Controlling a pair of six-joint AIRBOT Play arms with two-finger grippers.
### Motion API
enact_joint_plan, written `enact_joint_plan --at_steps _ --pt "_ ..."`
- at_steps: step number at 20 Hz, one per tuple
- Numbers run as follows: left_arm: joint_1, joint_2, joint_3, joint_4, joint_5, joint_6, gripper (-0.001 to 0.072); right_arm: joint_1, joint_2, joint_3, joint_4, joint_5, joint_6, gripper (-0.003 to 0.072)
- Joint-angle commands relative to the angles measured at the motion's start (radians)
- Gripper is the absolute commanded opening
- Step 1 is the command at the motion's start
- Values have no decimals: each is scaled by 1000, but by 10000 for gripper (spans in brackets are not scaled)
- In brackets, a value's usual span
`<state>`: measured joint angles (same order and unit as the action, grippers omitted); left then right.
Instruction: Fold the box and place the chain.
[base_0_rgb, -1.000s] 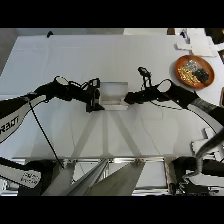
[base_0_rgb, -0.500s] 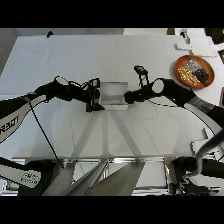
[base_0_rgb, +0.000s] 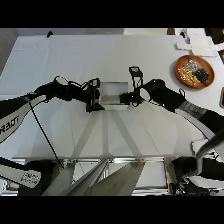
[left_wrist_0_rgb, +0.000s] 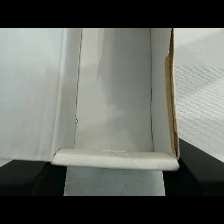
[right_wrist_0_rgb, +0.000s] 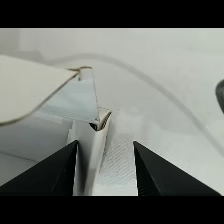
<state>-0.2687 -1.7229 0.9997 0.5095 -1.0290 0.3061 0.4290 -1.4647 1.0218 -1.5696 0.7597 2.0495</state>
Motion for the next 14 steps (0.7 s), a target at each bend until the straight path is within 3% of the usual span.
enact_joint_plan --at_steps 1,11,13,14 --pt "1 1 0 0 0 0 209 42 -5 21 -142 35 217 356" --pt "1 1 0 0 0 0 209 82 -111 82 -215 63 338 351" --pt "1 1 0 0 0 0 209 82 -114 84 -215 59 341 280" --pt "1 1 0 0 0 0 209 82 -114 84 -215 60 340 162"
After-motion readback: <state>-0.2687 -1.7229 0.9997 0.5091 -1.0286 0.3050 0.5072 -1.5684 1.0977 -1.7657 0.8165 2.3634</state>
